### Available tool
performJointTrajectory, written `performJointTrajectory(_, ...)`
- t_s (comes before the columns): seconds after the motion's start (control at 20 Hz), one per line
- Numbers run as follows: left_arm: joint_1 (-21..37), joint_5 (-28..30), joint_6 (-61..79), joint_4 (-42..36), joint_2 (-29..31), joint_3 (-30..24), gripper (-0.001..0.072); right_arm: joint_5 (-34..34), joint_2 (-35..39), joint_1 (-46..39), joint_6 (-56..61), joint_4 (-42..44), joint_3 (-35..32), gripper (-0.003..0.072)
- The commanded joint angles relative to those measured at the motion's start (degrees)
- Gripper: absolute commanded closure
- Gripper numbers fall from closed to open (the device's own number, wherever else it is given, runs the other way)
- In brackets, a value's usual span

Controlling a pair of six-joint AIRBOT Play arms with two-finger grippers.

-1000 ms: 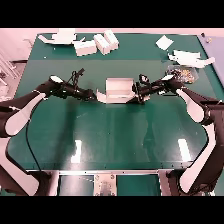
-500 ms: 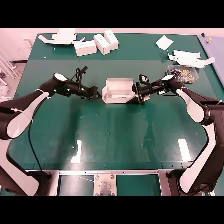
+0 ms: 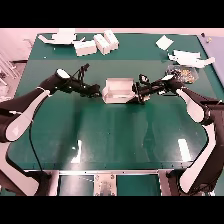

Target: Fold the box and place the chain.

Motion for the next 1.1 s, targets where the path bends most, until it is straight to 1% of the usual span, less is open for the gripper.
performJointTrajectory(0.0, -0.3, 0.8, -2.0, 1.3, 0.1, 0.9, 0.0678, 0.0, 0.0, 0.0, 0.0, 0.0, 0.0, 0.0192)
performJointTrajectory(0.05, -0.3, 0.8, -2.1, 1.0, 0.2, 0.9, 0.0678, 0.0, 0.0, 0.0, 0.0, 0.0, 0.0, 0.0192)
performJointTrajectory(0.1, -0.3, 0.8, -2.1, 0.3, 0.2, 1.0, 0.0597, 0.0, 0.0, 0.0, 0.0, 0.0, 0.0, 0.0192)
performJointTrajectory(0.15, -0.3, 0.8, -2.0, -0.4, 0.3, 1.0, 0.0532, 0.0, 0.0, 0.0, 0.0, 0.0, 0.0, 0.0192)
performJointTrajectory(0.55, -0.3, 0.5, -1.9, -2.5, 0.4, 1.0, 0.053, 0.0, 0.0, 0.0, 0.0, 0.0, 0.0, 0.0192)
performJointTrajectory(0.6, -0.4, 0.7, -2.1, -2.6, 0.4, 1.0, 0.0513, 0.0, 0.0, 0.0, 0.0, 0.0, 0.0, 0.0192)
performJointTrajectory(0.65, -0.8, 1.1, -2.2, -2.4, 0.5, 1.0, 0.0513, 0.0, 0.0, 0.0, 0.0, 0.0, 0.0, 0.0192)
performJointTrajectory(0.85, -3.1, 3.3, -3.5, 0.8, 0.9, 1.8, 0.0513, 0.0, 0.0, 0.0, 0.0, 0.0, 0.0, 0.0192)
performJointTrajectory(1.0, -3.2, 3.1, -6.8, 4.2, 0.9, 3.7, 0.0512, 0.0, 0.0, 0.0, 0.0, 0.0, 0.0, 0.0192)
performJointTrajectory(1.05, -3.2, 2.8, -8.0, 5.4, 0.9, 4.1, 0.0485, 0.0, 0.0, 0.0, 0.0, 0.0, 0.0, 0.0192)
